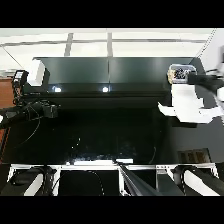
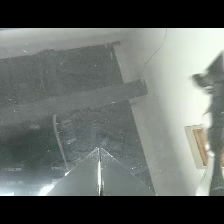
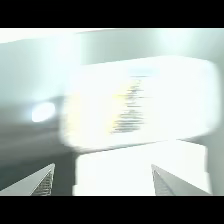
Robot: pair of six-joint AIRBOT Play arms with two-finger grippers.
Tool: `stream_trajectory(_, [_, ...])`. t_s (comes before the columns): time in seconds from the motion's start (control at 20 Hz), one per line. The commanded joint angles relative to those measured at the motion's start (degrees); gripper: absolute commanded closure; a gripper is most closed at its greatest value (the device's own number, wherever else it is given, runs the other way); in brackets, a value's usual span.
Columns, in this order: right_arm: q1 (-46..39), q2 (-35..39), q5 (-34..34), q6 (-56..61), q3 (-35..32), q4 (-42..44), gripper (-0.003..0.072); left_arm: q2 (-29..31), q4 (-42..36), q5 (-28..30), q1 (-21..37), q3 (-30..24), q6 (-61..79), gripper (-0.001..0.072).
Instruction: Fold the box and place the chain.
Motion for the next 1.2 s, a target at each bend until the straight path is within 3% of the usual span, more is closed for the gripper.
stream_trajectory(0.0, [-23.04, -7.17, 9.53, 10.80, 6.84, -2.43, -0.0027, 0.04, 0.02, 0.02, -0.04, -0.04, 0.02, 0.0685])
stream_trajectory(0.1, [-31.93, -13.94, 25.14, -5.75, 15.96, 0.68, -0.0027, 0.04, 0.02, 0.04, -0.04, -0.04, 0.02, 0.0685])
stream_trajectory(0.2, [-37.11, -21.68, 39.43, -13.40, 24.92, 1.01, -0.0027, 0.04, 0.02, 0.98, -0.04, -0.04, 0.02, 0.0686])
stream_trajectory(0.4, [-39.69, -31.61, 54.71, -28.61, 32.59, 9.49, -0.0026, 0.00, -1.29, 1.73, -0.07, -0.04, 0.00, 0.0685])
stream_trajectory(0.5, [-38.60, -34.23, 55.63, -32.28, 32.63, 12.57, -0.0006, -0.02, -1.25, 1.73, -0.22, -0.04, 0.00, 0.0685])
stream_trajectory(0.55, [-37.68, -35.17, 55.47, -33.88, 32.63, 13.77, 0.0140, -0.02, -1.22, 1.75, -0.22, -0.04, 0.02, 0.0685])
stream_trajectory(0.75, [-33.73, -36.06, 55.06, -36.48, 32.63, 15.45, 0.0151, -0.09, -1.01, 2.01, -0.20, -0.04, 0.02, 0.0685])
stream_trajectory(0.8, [-33.24, -36.04, 55.52, -36.37, 32.63, 15.39, 0.0192, -0.09, -1.01, 1.99, -0.22, -0.04, 0.00, 0.0685])
stream_trajectory(0.85, [-32.92, -36.02, 56.37, -36.35, 32.63, 15.47, 0.0407, -0.09, -1.03, 1.97, -0.22, -0.04, 0.00, 0.0685])
stream_trajectory(0.95, [-32.61, -35.56, 59.30, -36.35, 32.61, 15.91, 0.0669, -0.09, -1.03, 1.97, -0.22, -0.04, 0.02, 0.0686])
stream_trajectory(1.15, [-31.43, -27.80, 57.22, -33.33, 29.88, 20.55, 0.0672, -0.09, -1.03, 1.97, -0.22, -0.04, 0.00, 0.0686])
